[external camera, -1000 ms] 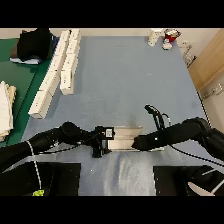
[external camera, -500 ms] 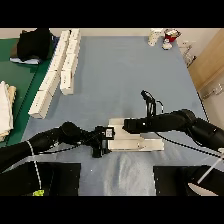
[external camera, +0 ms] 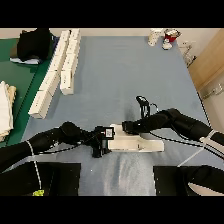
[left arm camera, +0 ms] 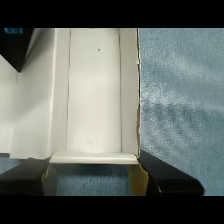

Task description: Fold the box.

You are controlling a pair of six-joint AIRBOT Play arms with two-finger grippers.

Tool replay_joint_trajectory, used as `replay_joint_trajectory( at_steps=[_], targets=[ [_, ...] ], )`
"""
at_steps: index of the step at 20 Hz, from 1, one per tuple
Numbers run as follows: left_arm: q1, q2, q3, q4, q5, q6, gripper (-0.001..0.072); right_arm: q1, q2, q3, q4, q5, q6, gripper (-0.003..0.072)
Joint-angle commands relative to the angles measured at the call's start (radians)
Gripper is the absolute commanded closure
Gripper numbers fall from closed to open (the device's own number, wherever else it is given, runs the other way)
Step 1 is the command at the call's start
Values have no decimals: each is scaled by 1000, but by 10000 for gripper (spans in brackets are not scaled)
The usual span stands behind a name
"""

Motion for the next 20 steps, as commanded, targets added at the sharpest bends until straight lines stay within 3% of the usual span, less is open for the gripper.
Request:
replay_joint_trajectory(
  at_steps=[1,7,10,14,16,18,20],
  targets=[
    [0,1,1,1,0,2,235,1,-3,6,-29,-6,-9,647],
    [0,1,1,0,0,2,235,2,178,27,-106,-62,-46,647],
    [0,1,1,1,0,2,235,2,334,27,-105,-208,-177,647],
    [0,1,1,0,0,2,235,45,511,-16,-98,-496,-494,631],
    [0,1,1,0,0,2,235,74,591,-76,-111,-573,-566,385],
    [0,1,1,0,0,2,235,83,652,-144,-185,-582,-607,193],
    [0,1,1,0,0,2,235,82,669,-202,-293,-557,-684,156]
  ],
)
